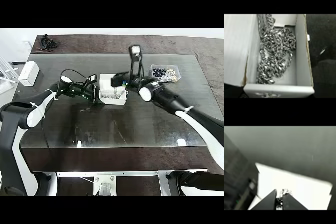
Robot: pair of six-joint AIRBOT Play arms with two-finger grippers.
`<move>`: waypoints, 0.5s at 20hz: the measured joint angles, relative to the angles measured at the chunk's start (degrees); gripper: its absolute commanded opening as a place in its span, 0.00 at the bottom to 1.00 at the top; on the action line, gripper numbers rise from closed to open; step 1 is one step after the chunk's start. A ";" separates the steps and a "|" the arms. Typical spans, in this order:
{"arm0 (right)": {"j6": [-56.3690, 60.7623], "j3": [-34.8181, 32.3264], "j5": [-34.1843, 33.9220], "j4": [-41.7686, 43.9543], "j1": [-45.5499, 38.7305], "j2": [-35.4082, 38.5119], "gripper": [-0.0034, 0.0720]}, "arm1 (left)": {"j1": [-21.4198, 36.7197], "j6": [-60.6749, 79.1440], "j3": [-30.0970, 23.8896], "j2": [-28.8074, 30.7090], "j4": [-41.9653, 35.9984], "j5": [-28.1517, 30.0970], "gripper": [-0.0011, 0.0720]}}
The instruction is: Fold the box and place the chain.
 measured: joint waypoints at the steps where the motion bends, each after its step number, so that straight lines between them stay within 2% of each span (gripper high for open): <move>1: 0.20 -0.15 0.00 0.02 0.02 -1.33 0.09 | 0.00 0.00 0.00 0.00 -0.02 0.00 0.52; 2: 0.20 -0.31 0.04 0.02 0.07 -2.43 0.33 | 0.00 0.00 0.00 0.00 -0.02 0.00 0.52; 3: -0.35 -0.42 0.39 0.07 0.13 -3.04 0.69 | 0.00 0.00 0.00 0.00 -0.02 0.00 0.52; 4: -1.70 -0.46 1.03 0.02 0.13 -3.17 0.78 | 0.00 0.00 0.00 0.00 -0.02 0.00 0.52; 7: -9.18 -0.57 4.37 -0.07 -0.37 -0.92 0.77 | 0.00 0.00 0.00 0.00 0.00 0.00 0.52; 8: -12.74 -0.57 5.75 -0.13 -1.07 0.44 0.74 | 0.00 0.00 0.00 0.00 0.00 0.00 0.52; 10: -20.72 -0.63 9.05 -0.15 -3.39 2.64 0.72 | 0.00 0.00 0.00 0.00 0.00 0.00 0.52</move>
